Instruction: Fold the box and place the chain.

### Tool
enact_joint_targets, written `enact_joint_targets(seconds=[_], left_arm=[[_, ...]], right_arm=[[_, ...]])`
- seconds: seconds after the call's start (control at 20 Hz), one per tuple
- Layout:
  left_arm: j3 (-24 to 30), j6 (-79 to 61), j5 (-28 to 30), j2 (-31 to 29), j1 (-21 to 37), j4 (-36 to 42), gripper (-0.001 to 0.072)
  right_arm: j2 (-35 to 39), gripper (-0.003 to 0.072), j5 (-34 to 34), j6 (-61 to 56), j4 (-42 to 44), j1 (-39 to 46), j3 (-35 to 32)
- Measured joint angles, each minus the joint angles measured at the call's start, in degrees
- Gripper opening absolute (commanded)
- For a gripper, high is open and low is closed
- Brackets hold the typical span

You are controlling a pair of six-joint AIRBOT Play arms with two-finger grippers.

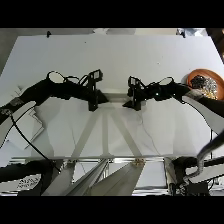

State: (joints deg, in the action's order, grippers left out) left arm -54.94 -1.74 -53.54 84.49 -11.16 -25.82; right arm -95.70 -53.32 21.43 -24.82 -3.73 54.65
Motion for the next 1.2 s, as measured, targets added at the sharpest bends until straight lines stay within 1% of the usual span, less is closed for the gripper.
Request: enact_joint_targets(seconds=[0.2, 0.35, 0.45, 0.6, 0.75, 1.0, 1.2], left_arm=[[0.2, -0.2, 16.2, 0.0, -1.8, 9.9, 0.0012], [0.2, 2.7, 24.5, 0.5, -2.3, 13.4, 0.0012], [0.2, 5.6, 28.1, 1.6, -2.4, 14.5, 0.0011], [0.2, 9.5, 29.9, 3.7, -2.6, 15.3, 0.0009], [0.2, 11.3, 29.6, 4.8, -2.8, 15.1, 0.0009], [0.2, 16.0, 27.7, 5.2, -3.0, 9.4, 0.0012], [0.2, 15.8, 25.2, 2.7, -2.9, 6.2, 0.0013]], right_arm=[[0.0, 0.0454, 0.0, 0.0, 0.0, 0.0, 0.0], [0.0, 0.0454, 0.0, 0.0, 0.0, 0.0, 0.0], [0.0, 0.0454, 0.0, 0.0, 0.0, 0.0, 0.0], [0.0, 0.0454, -0.1, 0.0, 0.0, 0.0, 0.0], [0.0, 0.0454, -0.1, 0.0, 0.0, 0.0, 0.0], [0.0, 0.0454, 0.0, 0.0, 0.0, 0.0, 0.0], [0.0, 0.0454, 0.0, 0.0, -0.1, 0.0, 0.0]])
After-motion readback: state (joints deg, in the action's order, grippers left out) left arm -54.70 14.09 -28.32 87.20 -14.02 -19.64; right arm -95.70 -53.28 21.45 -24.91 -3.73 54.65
